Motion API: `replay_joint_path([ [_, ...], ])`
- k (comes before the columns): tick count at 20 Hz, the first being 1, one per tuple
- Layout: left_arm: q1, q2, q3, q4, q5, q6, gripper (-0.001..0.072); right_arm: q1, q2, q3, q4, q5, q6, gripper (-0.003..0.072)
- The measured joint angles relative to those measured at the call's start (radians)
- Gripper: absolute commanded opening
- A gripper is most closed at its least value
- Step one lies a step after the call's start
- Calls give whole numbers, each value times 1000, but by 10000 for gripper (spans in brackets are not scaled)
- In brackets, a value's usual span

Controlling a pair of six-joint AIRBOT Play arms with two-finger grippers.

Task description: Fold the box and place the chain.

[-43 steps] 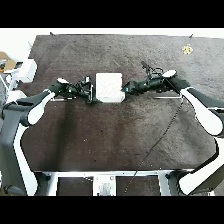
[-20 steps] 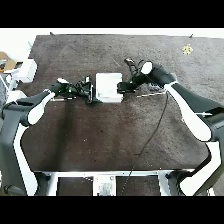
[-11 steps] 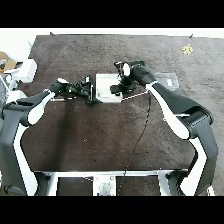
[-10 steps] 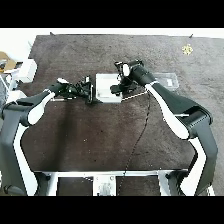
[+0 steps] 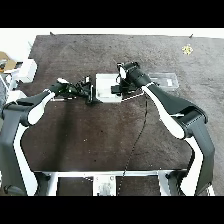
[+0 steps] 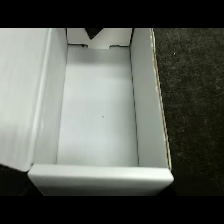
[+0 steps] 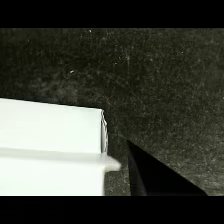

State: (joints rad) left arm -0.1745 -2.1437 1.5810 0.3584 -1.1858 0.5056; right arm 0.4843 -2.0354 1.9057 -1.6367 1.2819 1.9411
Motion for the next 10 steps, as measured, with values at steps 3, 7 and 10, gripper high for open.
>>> replay_joint_path([
  [3,0,0,0,0,0,0,292,3,-6,0,-2,-7,27,315],
  [7,0,0,0,0,0,0,292,10,-10,0,1,-21,61,193],
  [10,0,0,0,0,0,0,292,11,-11,0,-2,-31,82,196],
])
